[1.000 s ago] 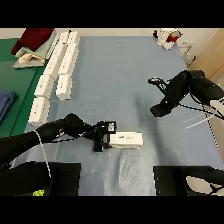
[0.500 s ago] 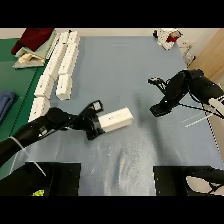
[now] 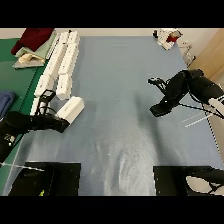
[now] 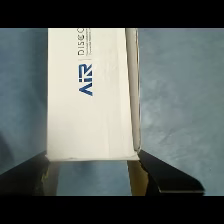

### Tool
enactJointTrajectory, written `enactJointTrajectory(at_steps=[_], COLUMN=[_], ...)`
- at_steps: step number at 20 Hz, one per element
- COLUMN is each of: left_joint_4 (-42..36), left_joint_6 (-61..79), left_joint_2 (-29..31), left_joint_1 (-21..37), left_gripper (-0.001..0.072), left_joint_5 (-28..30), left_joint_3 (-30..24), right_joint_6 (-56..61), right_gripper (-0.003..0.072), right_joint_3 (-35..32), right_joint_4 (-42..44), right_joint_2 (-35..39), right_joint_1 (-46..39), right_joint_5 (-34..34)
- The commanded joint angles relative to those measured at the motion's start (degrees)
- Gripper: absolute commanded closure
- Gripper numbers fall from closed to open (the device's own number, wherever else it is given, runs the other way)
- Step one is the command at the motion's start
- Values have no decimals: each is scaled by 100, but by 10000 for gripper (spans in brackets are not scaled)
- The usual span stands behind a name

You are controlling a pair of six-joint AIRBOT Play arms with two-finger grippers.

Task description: Fold the box.

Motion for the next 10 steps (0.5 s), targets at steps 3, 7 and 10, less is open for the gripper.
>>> enactJointTrajectory(at_steps=[3,7,10], left_joint_4=[437,175,129], left_joint_6=[-492,-481,-442], left_joint_2=[339,234,-33], left_joint_1=[1130,1147,1067], left_gripper=[240,241,240], left_joint_5=[116,892,1342], left_joint_3=[-363,-597,-651], right_joint_6=[2,2,2], right_gripper=[646,647,647], right_joint_3=[4,4,4], right_joint_4=[2,2,0], right_joint_2=[-2,-2,-2], right_joint_1=[2,0,0], right_joint_5=[2,2,2])
